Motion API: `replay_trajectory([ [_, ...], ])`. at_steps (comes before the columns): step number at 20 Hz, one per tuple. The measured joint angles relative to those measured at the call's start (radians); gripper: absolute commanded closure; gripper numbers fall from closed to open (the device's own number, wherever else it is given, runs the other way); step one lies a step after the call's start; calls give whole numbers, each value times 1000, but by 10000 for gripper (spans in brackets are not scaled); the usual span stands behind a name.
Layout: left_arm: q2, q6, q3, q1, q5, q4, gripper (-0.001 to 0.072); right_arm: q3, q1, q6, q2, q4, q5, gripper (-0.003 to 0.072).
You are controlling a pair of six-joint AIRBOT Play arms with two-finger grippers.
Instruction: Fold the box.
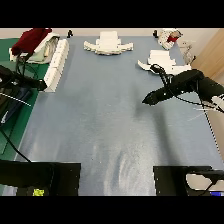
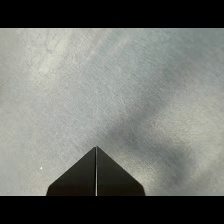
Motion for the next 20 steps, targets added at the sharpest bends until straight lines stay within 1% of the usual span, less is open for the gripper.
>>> replay_trajectory([
  [2,67,-10,0,-8,-77,-4,17,0,0,0,0,0,0,683],
  [3,96,-16,0,-17,-115,-15,112,0,0,0,0,0,0,683],
  [4,126,-23,0,-32,-156,-31,322,0,0,0,0,0,0,683],
  [5,151,-35,0,-50,-189,-51,560,0,0,0,0,0,0,683],
  [6,172,-48,0,-78,-226,-69,698,0,0,0,0,0,0,683],
  [8,197,-69,0,-154,-291,-103,698,0,0,0,0,0,0,683],
  [10,203,-85,0,-259,-332,-119,698,0,0,0,0,0,0,683],
  [13,183,-123,0,-426,-338,-132,698,0,0,0,0,0,0,683],
  [15,156,-136,0,-513,-337,-137,698,0,0,0,0,0,0,683],
  [17,119,-146,0,-578,-335,-138,698,0,0,0,0,0,0,683],
  [20,78,-153,0,-629,-337,-141,697,0,0,0,0,0,0,683],
])
